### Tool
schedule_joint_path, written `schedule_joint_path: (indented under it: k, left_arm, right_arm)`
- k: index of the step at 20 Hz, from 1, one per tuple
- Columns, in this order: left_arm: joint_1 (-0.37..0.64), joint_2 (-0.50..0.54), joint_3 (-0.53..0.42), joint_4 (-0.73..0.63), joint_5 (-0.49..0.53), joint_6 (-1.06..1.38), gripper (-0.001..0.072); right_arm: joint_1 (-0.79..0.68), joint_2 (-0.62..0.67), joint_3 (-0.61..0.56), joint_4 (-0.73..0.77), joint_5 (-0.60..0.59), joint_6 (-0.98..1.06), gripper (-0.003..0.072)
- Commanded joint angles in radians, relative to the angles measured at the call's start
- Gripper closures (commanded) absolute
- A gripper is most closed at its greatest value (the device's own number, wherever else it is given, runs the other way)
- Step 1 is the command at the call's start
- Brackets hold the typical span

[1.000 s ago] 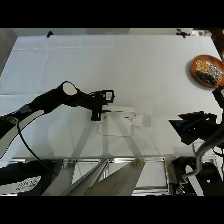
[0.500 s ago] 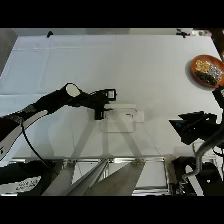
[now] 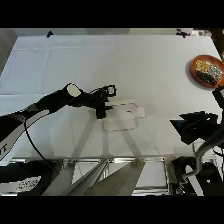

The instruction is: Fold the box and place the chain.

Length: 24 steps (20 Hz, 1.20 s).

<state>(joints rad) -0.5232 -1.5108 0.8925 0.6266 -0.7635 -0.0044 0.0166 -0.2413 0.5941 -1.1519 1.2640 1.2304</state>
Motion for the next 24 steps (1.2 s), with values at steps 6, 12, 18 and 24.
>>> schedule_joint_path:
  k: [6,12,18,24]
  left_arm:
    - [-0.001,-0.023,-0.001,0.006,-0.026,-0.008,0.0703]
    - [-0.001,-0.023,-0.001,0.006,-0.041,-0.008,0.0696]
    - [-0.001,-0.023,-0.001,0.006,-0.041,-0.008,0.0696]
    - [-0.001,-0.023,-0.001,0.006,-0.041,-0.008,0.0696]
  right_arm:
    - [0.0,0.0,0.001,-0.003,0.0,0.0,0.0223]
    - [0.0,0.0,0.001,0.006,0.068,-0.105,0.0222]
    - [0.0,-0.002,-0.002,0.098,0.049,-0.442,0.0254]
    - [0.0,-0.139,-0.037,0.327,0.023,-0.87,0.0347]
